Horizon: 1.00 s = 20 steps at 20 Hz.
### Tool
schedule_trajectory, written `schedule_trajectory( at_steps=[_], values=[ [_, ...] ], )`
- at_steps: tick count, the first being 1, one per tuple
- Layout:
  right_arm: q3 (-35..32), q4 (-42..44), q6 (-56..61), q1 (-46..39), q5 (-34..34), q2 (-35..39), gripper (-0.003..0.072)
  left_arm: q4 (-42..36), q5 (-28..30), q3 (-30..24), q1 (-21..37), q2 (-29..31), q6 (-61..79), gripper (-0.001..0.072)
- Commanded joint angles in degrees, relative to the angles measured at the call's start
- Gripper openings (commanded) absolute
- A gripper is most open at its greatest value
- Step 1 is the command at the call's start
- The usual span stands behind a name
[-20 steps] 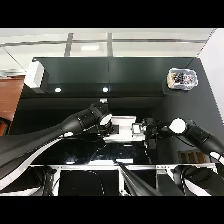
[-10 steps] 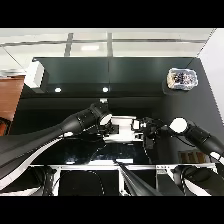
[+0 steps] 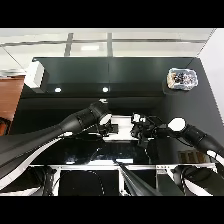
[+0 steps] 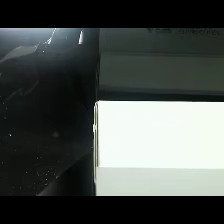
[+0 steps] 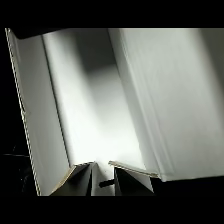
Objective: Fold the box and place the chain.
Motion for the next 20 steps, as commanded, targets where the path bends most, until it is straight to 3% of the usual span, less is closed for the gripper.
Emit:
schedule_trajectory(
  at_steps=[1,8,9,10,11,12,13,14,15,16,18,20],
  values=[
    [-0.09,1.09,-0.04,0.15,0.79,-0.24,0.0158,-0.48,0.57,0.04,0.0,0.02,0.0,0.0027],
    [-0.24,0.94,0.0,0.13,3.3,-0.24,0.016,-0.72,0.81,0.04,-0.02,0.02,-0.02,0.0027],
    [-0.37,0.96,0.07,0.13,2.75,-0.24,0.0265,-0.72,0.85,0.04,-0.02,0.02,0.0,0.0027],
    [-0.48,1.09,0.42,0.13,2.01,-0.24,0.0472,-0.76,0.94,0.04,-0.02,0.02,0.0,0.0027],
    [-0.48,1.01,0.42,0.13,2.03,-0.24,0.0448,-0.92,0.94,0.04,-0.02,0.02,0.0,0.0027],
    [-0.48,0.94,0.46,0.13,2.34,-0.24,0.0216,-0.94,0.96,0.04,-0.02,0.02,0.0,0.0027],
    [-0.48,0.94,0.46,0.13,2.45,-0.24,0.0237,-0.92,0.94,0.04,-0.02,0.02,-0.02,0.0027],
    [-0.48,1.05,0.48,0.13,2.38,-0.24,0.0423,-0.92,0.94,0.04,-0.02,0.02,0.0,0.0027],
    [-0.48,0.92,0.48,0.13,2.43,-0.24,0.0395,-0.9,0.98,0.04,0.0,0.02,0.0,0.0027],
    [-0.48,0.85,0.72,0.13,2.8,-0.22,0.0097,-0.92,1.2,0.04,0.0,0.02,0.0,0.0027],
    [-0.42,0.5,4.59,0.07,2.93,-0.09,0.0002,-0.92,1.27,0.04,0.0,0.02,0.0,0.0027],
    [1.09,-2.47,12.15,-1.33,6.12,0.76,0.0011,-0.66,1.14,0.04,0.0,0.04,0.17,0.0028]
  ],
)
